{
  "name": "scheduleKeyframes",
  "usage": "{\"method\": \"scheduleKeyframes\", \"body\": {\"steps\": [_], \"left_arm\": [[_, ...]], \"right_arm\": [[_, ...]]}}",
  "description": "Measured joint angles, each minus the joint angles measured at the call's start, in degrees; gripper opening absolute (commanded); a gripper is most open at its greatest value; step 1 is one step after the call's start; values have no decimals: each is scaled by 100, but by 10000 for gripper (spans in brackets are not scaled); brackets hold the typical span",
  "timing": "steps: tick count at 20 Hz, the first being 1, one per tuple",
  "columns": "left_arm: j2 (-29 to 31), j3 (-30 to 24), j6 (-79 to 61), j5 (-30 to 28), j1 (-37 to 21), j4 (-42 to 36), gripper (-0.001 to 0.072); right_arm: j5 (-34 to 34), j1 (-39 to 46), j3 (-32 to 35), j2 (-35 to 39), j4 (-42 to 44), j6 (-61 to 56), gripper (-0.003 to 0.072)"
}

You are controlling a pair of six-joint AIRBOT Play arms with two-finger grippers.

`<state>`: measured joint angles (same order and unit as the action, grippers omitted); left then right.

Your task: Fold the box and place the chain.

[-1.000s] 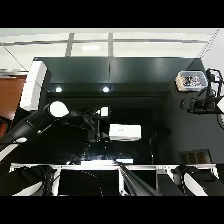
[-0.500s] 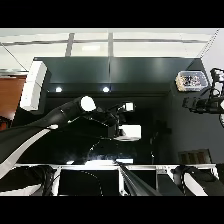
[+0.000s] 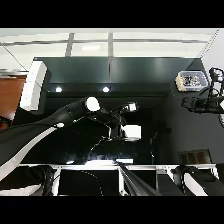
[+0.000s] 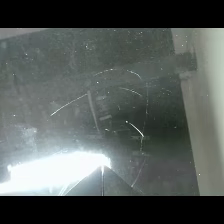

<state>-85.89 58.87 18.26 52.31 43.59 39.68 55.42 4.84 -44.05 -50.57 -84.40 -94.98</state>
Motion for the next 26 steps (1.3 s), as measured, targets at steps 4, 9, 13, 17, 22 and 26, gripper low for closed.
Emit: {"method": "scheduleKeyframes", "body": {"steps": [4,9,13,17,22,26], "left_arm": [[-7,0,13,-74,138,195,714],[-22,0,15,-442,367,535,714],[-136,0,17,-748,553,833,714],[-229,0,203,-835,643,1071,486],[94,0,1582,-372,533,2155,281],[675,-138,3856,439,-249,3657,292]], "right_arm": [[-15,0,0,-2,17,0,6],[-26,0,0,0,26,4,6],[-44,0,0,0,35,9,6],[-57,0,0,0,35,11,6],[-61,0,0,0,20,13,6],[-59,0,0,0,17,13,6]]}}
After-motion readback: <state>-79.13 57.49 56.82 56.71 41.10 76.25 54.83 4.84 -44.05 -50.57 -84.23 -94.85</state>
